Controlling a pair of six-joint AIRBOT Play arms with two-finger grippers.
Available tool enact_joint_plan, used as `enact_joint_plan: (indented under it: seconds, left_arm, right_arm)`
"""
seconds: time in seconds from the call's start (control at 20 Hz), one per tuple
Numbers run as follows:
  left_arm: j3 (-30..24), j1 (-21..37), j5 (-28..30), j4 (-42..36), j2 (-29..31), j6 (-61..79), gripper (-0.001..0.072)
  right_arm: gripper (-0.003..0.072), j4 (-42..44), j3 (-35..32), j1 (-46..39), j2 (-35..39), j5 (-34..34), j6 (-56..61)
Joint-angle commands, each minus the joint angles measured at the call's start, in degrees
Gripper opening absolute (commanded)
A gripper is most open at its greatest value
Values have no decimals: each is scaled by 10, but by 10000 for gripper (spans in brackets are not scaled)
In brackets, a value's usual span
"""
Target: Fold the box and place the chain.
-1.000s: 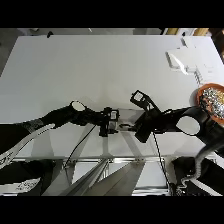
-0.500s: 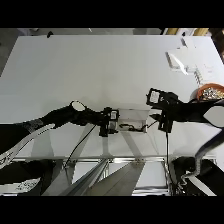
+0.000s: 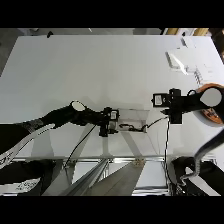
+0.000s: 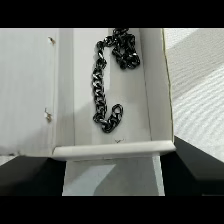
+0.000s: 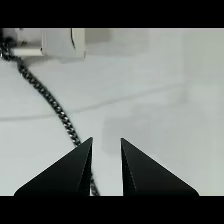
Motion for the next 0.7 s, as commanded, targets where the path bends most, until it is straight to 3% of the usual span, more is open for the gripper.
enact_joint_plan:
  seconds: [0.0, 0.65]
  left_arm:
    - [0, 0, 0, 0, 0, 0, 321]
    - [0, 0, 0, 0, 0, 0, 321]
  right_arm:
    - [179, -4, -24, -8, -47, -15, -88]
    - [179, -4, -85, -8, -93, -111, -137]
